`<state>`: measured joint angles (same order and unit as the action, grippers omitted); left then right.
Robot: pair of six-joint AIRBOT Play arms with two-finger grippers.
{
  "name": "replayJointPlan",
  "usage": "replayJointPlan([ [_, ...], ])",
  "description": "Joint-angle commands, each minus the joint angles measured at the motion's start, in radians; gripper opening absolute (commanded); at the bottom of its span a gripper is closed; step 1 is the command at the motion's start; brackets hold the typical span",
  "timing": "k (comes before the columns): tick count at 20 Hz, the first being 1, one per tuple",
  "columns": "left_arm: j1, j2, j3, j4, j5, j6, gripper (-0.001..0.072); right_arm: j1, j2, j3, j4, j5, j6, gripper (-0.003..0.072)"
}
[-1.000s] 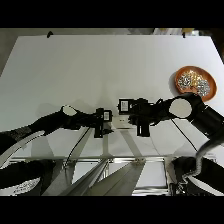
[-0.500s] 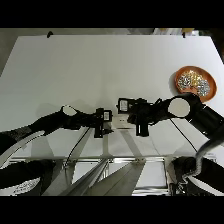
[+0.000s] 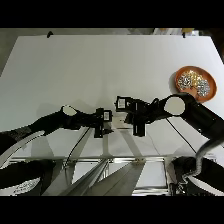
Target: Fold the box and place the chain.
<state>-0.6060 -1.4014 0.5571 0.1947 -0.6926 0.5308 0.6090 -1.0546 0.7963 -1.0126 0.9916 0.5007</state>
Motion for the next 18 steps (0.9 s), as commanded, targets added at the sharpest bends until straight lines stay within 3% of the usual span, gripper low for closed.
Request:
replayJointPlan([
  [1,0.000,0.000,0.000,0.000,0.000,0.000,0.0142,0.000,-0.004,-0.021,0.003,-0.031,0.000,0.0019],
  [6,0.000,0.000,0.000,0.000,0.000,0.000,0.0142,0.000,-0.004,-0.073,0.005,-0.086,0.000,0.0019],
  [18,0.000,0.000,0.000,0.000,0.000,0.000,0.0142,-0.002,0.027,-0.073,0.056,-0.094,0.077,0.0019],
])
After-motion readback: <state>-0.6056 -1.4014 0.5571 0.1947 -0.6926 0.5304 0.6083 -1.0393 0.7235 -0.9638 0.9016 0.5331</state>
